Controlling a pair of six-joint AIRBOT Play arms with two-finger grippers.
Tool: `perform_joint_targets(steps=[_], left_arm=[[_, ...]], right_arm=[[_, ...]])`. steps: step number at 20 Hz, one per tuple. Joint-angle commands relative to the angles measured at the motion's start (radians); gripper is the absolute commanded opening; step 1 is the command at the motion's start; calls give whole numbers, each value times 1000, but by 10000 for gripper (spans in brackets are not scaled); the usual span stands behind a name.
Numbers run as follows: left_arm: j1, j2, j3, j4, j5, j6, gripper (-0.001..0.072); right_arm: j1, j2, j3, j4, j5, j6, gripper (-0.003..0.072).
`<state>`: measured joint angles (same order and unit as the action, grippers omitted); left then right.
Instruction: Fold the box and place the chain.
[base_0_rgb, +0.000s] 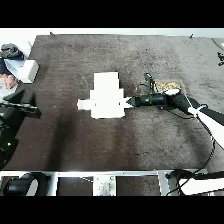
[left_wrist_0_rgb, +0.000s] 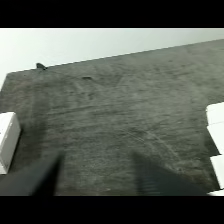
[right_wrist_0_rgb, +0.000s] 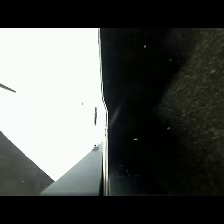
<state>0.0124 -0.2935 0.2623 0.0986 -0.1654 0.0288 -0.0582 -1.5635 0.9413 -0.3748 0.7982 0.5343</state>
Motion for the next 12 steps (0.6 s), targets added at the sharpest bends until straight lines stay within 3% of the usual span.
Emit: perform_joint_targets(steps=[1, 4, 12], left_arm=[[1, -22, 20, -3, -83, 6, 536], [1, -135, 104, -2, -179, 4, 537], [1, -700, 465, 12, -474, -51, 536]], right_arm=[[7, -7, 10, -5, -13, -20, -17], [7, -7, 19, -3, -13, -23, -17], [14, -7, 18, -2, -10, -18, -17]])
